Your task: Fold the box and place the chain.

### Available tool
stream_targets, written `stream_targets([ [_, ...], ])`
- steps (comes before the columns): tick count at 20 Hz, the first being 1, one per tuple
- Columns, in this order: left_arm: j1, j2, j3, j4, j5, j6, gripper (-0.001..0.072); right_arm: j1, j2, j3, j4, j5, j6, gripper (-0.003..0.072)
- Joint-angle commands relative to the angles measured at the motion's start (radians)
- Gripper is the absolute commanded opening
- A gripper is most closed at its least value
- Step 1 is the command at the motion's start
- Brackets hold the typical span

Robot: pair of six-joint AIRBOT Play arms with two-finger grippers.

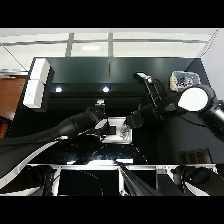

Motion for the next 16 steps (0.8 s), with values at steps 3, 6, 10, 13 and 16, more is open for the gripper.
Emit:
stream_targets([
  [3,0.0,-0.019,0.0,0.0,-0.001,-0.002,0.0028,0.042,-0.002,-0.089,0.006,-0.098,0.018,0.0007],
  [6,0.0,-0.031,0.0,-0.003,-0.01,-0.002,0.0028,0.043,-0.003,-0.108,0.023,-0.142,0.018,0.0012],
  [10,0.001,-0.031,0.001,-0.003,-0.005,-0.001,0.0029,0.039,-0.008,-0.107,0.017,-0.146,0.018,0.0506],
  [13,0.001,-0.027,0.001,-0.003,-0.014,-0.001,0.0029,-0.036,0.013,-0.103,-0.058,-0.045,0.017,0.0547],
  [16,0.002,-0.014,0.001,-0.003,-0.031,-0.002,0.0029,-0.193,0.11,-0.102,-0.138,0.01,0.017,0.0547],
])
